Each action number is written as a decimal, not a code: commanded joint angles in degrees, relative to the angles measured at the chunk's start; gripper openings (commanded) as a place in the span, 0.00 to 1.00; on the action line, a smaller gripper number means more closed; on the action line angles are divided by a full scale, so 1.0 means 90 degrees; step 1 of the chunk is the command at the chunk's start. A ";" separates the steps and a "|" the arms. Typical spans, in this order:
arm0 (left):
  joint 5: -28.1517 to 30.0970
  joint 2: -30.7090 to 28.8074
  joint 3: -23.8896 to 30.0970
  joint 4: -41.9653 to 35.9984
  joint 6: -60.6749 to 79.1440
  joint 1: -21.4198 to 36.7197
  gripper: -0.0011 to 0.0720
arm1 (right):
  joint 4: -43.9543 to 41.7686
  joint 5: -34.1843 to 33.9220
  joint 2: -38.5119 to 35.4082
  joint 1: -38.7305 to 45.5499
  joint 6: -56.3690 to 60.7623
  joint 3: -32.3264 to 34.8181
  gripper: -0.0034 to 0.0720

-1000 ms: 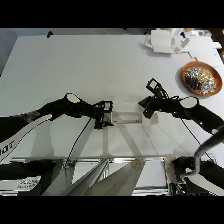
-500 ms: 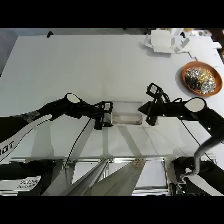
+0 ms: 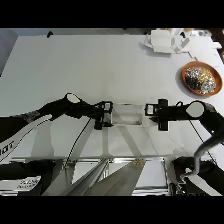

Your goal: Fold the box and place the chain.

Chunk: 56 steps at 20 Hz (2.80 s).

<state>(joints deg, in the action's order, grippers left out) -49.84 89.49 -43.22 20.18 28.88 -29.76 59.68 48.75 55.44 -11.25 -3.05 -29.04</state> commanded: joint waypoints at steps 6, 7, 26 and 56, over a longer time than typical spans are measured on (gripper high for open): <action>-0.0010 -0.0005 0.0000 -0.0002 0.0002 0.0002 0.25 | -0.1209 -0.0015 0.0823 0.0000 -0.1411 0.0022 0.30; -0.0012 -0.0005 0.0000 -0.0002 0.0002 0.0002 0.25 | -0.1212 0.0056 0.0838 0.0000 -0.1406 0.0049 0.26; -0.0012 -0.0005 0.0000 -0.0002 0.0002 0.0002 0.25 | -0.3118 -0.0692 0.0840 -0.0495 -0.1846 0.0534 0.48; -0.0012 -0.0005 0.0000 0.0000 0.0002 0.0002 0.25 | -0.0078 -0.0452 0.0223 0.1144 0.7315 0.0580 0.07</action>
<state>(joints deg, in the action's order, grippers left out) -49.95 89.49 -43.22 20.14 28.91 -29.76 62.57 42.98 53.21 -1.21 59.09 -23.81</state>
